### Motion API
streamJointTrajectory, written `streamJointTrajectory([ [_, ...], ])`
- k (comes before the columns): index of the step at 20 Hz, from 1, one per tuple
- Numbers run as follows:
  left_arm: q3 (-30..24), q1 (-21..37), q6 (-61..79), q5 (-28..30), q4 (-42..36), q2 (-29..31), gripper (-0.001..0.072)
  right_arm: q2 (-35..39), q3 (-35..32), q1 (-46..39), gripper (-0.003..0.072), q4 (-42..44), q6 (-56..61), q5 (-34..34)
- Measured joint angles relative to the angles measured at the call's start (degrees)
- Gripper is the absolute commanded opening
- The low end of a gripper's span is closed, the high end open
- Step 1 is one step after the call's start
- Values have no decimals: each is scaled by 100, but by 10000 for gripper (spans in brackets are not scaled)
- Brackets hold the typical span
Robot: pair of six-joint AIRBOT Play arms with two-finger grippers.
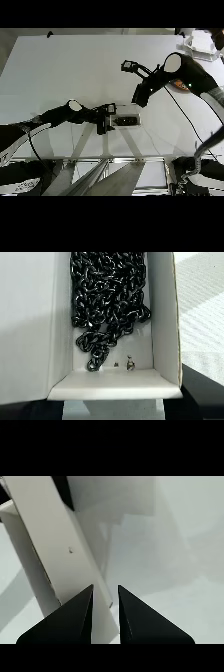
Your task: Fold the box and place the chain.
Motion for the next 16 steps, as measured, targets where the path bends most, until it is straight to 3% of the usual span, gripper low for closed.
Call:
streamJointTrajectory([
  [5,0,0,2,0,0,0,412,-42,-107,-13,223,496,-743,245],
  [9,0,0,2,0,0,2,412,240,-629,57,230,828,-1228,107],
  [11,0,0,2,0,0,0,412,426,-988,85,352,885,-1412,-72],
  [16,0,0,2,0,0,2,412,859,-1674,310,355,929,-1650,-715],
])
